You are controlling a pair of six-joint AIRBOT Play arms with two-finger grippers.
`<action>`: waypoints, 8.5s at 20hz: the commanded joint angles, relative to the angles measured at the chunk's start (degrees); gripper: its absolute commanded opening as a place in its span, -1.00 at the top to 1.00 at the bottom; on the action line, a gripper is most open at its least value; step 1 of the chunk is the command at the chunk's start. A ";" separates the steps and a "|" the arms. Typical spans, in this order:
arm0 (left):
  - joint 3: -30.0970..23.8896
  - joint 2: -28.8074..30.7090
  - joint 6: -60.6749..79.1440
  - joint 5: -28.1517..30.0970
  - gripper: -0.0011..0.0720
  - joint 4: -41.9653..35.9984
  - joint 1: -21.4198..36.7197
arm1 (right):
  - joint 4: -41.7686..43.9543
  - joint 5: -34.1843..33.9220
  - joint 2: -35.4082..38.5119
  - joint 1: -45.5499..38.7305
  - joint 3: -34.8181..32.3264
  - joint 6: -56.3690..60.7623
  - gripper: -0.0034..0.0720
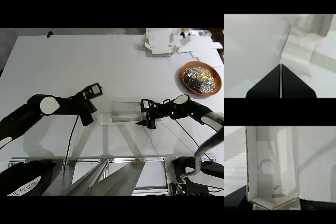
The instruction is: Fold the box and place the chain.
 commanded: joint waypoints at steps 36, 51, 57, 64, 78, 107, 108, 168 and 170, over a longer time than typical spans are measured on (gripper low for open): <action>0.98 -10.78 -26.69 4.00 0.44 -23.39 -4.39 | -0.02 0.04 0.02 -0.02 0.00 -0.02 -0.17; 8.48 -15.43 -43.39 2.45 -0.29 -9.60 -10.12 | -0.02 0.04 0.02 -0.02 0.00 -0.02 -0.17; 14.29 -18.10 -59.14 1.64 -0.29 -0.74 -14.19 | -0.02 0.04 0.02 -0.02 0.00 -0.02 -0.17; 23.52 -25.03 -72.78 -11.15 -0.29 10.47 -17.55 | -0.02 0.04 0.02 -0.02 0.00 -0.02 -0.17; 32.61 -33.16 -90.14 -17.90 -0.27 14.56 -21.18 | -0.02 0.04 0.02 -0.02 0.00 -0.02 -0.17; 33.33 -36.46 -98.47 -21.44 0.89 19.23 -22.88 | -0.02 0.04 0.02 -0.02 0.00 -0.02 -0.17; 33.57 -36.44 -97.92 -21.79 0.66 19.23 -22.88 | -0.02 0.04 0.02 -0.02 0.00 -0.02 -0.17; 2.69 -20.22 58.64 4.02 -0.96 -32.46 -3.65 | -0.02 0.04 0.02 -0.02 0.00 -0.02 -0.17; 2.62 -20.33 58.66 3.04 -0.96 -32.41 -3.67 | -0.02 0.04 0.02 -0.02 0.00 -0.02 -0.17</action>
